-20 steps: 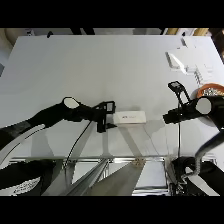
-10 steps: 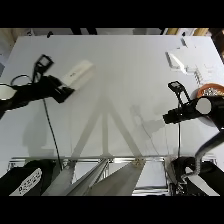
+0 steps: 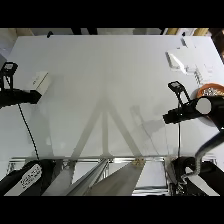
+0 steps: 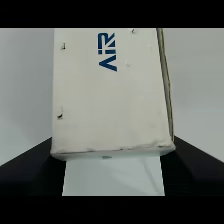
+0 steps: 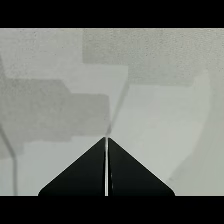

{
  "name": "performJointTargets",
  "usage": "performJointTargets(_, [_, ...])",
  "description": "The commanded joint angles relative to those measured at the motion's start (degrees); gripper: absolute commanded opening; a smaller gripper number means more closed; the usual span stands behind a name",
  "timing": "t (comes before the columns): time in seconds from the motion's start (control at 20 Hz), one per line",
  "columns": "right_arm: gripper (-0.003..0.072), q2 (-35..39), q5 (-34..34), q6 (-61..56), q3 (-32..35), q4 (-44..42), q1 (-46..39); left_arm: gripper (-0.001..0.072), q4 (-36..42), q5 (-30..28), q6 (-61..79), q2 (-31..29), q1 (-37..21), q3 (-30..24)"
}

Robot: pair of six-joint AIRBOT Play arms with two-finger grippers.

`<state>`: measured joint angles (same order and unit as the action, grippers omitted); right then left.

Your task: Fold the box and place the chain.

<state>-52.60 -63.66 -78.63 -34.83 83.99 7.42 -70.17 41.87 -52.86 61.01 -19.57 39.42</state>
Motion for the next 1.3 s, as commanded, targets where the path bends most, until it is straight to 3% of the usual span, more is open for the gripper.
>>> performJointTargets(0.0, [0.002, 0.0, 0.0, 0.0, 0.0, 0.0, 0.0, 0.0508, -6.0, 0.7, -6.7, 2.5, -1.2, 0.0])
performJointTargets(0.05, [0.002, 0.0, 0.0, 0.0, 0.0, 0.0, 0.0, 0.0562, -6.0, 1.0, -7.8, 2.9, -1.2, 0.0])
performJointTargets(0.1, [0.002, 0.0, 0.0, 0.0, 0.0, 0.0, 0.0, 0.0669, -6.0, 1.7, -8.3, 3.2, -1.2, 0.0])
performJointTargets(0.15, [0.002, 0.0, 0.0, 0.0, 0.0, 0.0, 0.0, 0.0694, -6.0, 2.3, -9.0, 3.3, -1.2, 0.0])
performJointTargets(0.45, [0.002, 0.0, 0.0, 0.0, 0.0, 0.0, 0.0, 0.0693, -5.7, 4.5, -9.1, 0.9, -1.0, 0.0])
performJointTargets(0.9, [0.002, 0.0, 0.0, 0.0, 0.0, 0.0, 0.0, 0.0692, -5.3, 4.4, -9.1, -13.1, -0.7, 0.0])
performJointTargets(1.25, [0.002, 0.0, 0.0, 0.0, 0.0, 0.0, 0.0, 0.0692, -5.2, 4.7, -9.1, -13.7, -0.7, 0.0])
